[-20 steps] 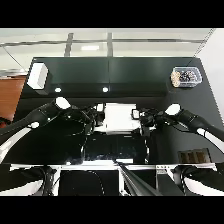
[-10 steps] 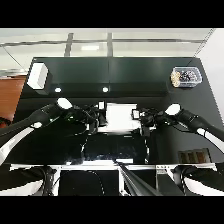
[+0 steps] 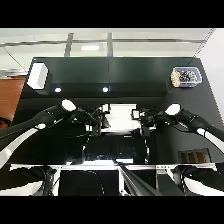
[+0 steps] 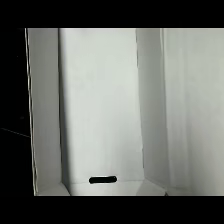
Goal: Fold the box and place the chain.
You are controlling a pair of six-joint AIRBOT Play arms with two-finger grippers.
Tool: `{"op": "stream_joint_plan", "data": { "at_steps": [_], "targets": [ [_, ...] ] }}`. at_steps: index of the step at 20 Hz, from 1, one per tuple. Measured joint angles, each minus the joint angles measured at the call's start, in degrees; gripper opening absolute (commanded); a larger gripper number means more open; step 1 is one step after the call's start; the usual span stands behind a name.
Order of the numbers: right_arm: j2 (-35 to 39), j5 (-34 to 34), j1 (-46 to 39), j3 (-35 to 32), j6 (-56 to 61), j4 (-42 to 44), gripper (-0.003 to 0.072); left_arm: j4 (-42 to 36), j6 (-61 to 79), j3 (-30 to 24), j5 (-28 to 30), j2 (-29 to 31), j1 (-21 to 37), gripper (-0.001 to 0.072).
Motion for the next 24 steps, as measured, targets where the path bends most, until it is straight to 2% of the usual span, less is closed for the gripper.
{"op": "stream_joint_plan", "data": {
  "at_steps": [4,5,6,7,8,9,10,11,12,13,18,21,24],
  "targets": [
    [0.0,0.0,0.0,0.0,0.0,0.0,0.0124,0.0,-0.1,0.0,0.6,-0.2,-0.5,0.0034],
    [0.0,0.0,0.0,0.0,0.0,0.0,0.0124,0.1,-0.2,0.0,0.7,-0.3,-0.5,0.0169],
    [0.0,0.0,0.0,0.0,0.0,0.0,0.0124,0.0,-0.3,0.0,0.9,-0.3,-0.6,0.0336],
    [0.0,0.0,0.0,0.0,0.1,0.0,0.0124,0.0,-0.5,0.0,1.0,-0.3,-0.6,0.0325],
    [0.0,-0.1,0.0,0.0,0.1,0.0,0.0124,0.1,-0.9,0.0,1.2,-0.3,-0.6,0.0127],
    [0.0,-0.1,0.0,0.0,0.1,0.0,0.0124,0.4,-1.0,0.0,1.1,-0.3,-0.7,0.0128],
    [0.0,-0.1,0.0,0.0,0.1,0.0,0.0124,0.5,-1.0,0.0,1.0,-0.3,-0.7,0.0348],
    [0.0,-0.1,0.0,0.0,0.1,0.0,0.0124,0.4,-1.2,0.0,1.2,-0.3,-0.7,0.0352],
    [0.0,-0.1,0.0,0.0,0.0,0.0,0.0124,0.3,-1.6,0.0,1.6,-0.3,-0.7,0.0065],
    [0.0,-0.1,0.0,0.0,0.1,0.0,0.0124,0.4,-2.1,0.0,1.5,-0.2,-0.6,0.0027],
    [0.0,-0.2,0.0,0.0,0.1,0.1,0.0124,3.1,-8.7,0.0,0.7,3.0,2.0,0.0026],
    [0.0,-0.2,0.0,0.0,0.0,0.1,0.0124,8.3,-19.5,0.0,0.0,8.0,6.7,0.0026],
    [0.0,-0.2,0.0,0.0,0.0,0.1,0.0124,16.8,-36.1,-0.3,-1.4,12.0,13.9,0.0027]
  ]
}}
